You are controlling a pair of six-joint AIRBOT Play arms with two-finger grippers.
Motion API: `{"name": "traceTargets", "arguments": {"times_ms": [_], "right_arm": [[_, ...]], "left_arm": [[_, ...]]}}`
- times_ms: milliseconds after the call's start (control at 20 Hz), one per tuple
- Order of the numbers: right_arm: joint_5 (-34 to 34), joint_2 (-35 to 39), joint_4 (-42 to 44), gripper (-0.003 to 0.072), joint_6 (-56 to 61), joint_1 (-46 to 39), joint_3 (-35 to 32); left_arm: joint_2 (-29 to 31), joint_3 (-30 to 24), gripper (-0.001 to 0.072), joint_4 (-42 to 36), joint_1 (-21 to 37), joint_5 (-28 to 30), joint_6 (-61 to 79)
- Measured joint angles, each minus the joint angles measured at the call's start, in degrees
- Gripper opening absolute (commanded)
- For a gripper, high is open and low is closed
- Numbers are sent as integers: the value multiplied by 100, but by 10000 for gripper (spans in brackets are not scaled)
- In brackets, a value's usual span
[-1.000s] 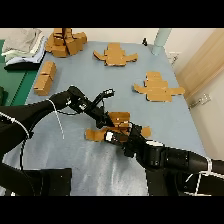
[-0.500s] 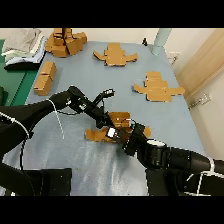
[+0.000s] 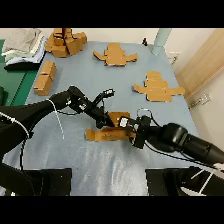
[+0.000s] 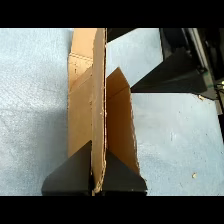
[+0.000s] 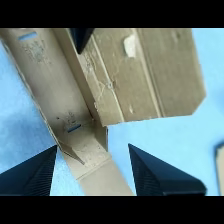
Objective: Fold the box.
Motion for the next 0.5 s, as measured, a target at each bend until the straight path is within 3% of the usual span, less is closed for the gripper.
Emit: {"name": "traceTargets", "arguments": {"times_ms": [300,500], "right_arm": [[155,-459,3261,720,-4028,-1727,92],[-120,-953,4214,720,-5276,-2107,284]], "left_arm": [[0,0,15,0,0,0,2],[0,0,15,0,0,0,0]]}}
